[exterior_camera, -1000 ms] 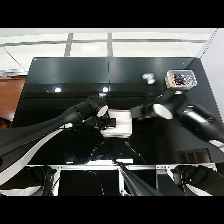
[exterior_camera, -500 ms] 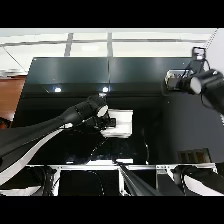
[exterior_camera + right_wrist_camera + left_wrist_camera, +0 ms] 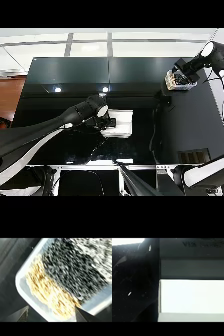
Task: Fold the box and place the chain.
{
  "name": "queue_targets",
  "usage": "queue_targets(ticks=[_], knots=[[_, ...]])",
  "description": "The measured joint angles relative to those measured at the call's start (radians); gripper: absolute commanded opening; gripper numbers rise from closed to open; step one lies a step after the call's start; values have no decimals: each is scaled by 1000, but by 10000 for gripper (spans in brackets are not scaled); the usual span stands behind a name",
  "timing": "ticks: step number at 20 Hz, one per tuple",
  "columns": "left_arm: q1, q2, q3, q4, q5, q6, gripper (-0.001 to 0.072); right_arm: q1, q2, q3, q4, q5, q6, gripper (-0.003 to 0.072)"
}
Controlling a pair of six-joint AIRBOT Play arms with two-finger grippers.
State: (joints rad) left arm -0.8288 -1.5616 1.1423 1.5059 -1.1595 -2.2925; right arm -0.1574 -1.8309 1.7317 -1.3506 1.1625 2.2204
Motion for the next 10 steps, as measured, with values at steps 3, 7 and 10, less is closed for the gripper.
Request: queue_targets(ticks=[3, 7, 10], knots=[[0, 0, 0, 0, 0, 0, 24, -12, -57, 42, 48, -1, 31, 640], [0, 0, 0, 0, -2, 0, 24, -18, -105, 61, 80, -3, 50, 571], [0, 0, 0, 0, -3, 0, 24, -18, -130, 66, 92, 3, 43, 39]])
